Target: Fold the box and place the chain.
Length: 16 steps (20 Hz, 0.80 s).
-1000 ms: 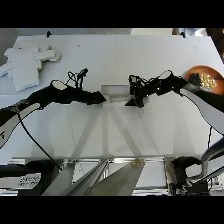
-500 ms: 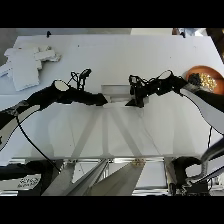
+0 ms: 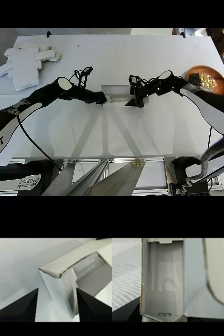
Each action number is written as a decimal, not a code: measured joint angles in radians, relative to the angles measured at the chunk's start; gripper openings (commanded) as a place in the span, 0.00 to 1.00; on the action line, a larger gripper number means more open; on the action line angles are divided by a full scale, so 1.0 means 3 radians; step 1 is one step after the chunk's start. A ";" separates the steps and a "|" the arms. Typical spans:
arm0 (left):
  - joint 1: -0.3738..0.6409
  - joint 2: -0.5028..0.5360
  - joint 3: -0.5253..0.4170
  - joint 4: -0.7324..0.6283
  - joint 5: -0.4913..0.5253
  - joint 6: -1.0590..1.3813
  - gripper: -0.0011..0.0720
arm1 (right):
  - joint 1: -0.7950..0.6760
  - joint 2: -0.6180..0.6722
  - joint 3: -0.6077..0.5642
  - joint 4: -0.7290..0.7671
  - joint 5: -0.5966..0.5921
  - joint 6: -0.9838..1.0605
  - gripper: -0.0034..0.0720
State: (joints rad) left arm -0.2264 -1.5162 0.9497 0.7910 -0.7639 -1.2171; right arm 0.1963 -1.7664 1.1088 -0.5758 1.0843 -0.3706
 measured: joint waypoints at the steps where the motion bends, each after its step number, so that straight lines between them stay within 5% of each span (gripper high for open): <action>1: -0.0029 -0.0009 0.0045 0.0140 -0.0001 -0.0141 0.68 | 0.0000 0.0000 0.0000 0.0000 0.0000 0.0000 0.65; 7: -0.0284 -0.0097 0.0292 0.0793 -0.0094 -0.0805 0.61 | 0.0001 0.0000 0.0000 0.0001 0.0000 0.0000 0.65; 12: -0.0490 -0.0145 0.0571 0.1367 -0.0273 -0.1371 0.44 | 0.0000 0.0000 0.0000 0.0001 0.0001 0.0000 0.65; 16: -0.0622 -0.0158 0.0649 0.1617 -0.0337 -0.1760 0.44 | 0.0000 0.0000 0.0000 -0.0001 0.0005 -0.0001 0.65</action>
State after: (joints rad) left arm -0.4129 -1.5635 1.1442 1.2762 -0.8650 -1.7451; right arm 0.1963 -1.7664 1.1088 -0.5762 1.0859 -0.3710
